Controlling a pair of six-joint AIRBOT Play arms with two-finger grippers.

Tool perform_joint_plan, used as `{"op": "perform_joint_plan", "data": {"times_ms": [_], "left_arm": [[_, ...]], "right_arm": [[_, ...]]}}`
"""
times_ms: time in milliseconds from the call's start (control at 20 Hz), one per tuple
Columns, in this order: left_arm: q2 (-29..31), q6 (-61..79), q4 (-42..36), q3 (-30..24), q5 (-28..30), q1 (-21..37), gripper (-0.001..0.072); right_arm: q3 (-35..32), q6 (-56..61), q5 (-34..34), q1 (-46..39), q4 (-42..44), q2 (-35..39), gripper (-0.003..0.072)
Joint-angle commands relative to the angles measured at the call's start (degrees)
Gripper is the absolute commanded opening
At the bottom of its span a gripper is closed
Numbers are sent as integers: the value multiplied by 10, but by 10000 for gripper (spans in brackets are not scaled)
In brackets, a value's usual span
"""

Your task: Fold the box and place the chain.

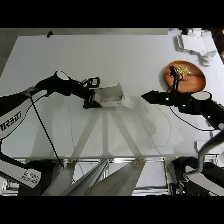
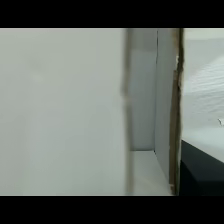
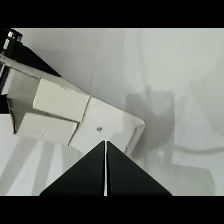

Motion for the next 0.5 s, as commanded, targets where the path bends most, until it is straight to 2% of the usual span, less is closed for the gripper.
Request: {"op": "perform_joint_plan", "data": {"times_ms": [0,250,450], "left_arm": [[9,-94,128,0,8,0,213],[9,-106,176,0,19,-1,213],[9,-190,251,0,64,-1,213]], "right_arm": [[0,17,0,0,-38,0,10],[0,19,4,0,-41,0,10],[0,19,4,0,-45,0,11]]}}
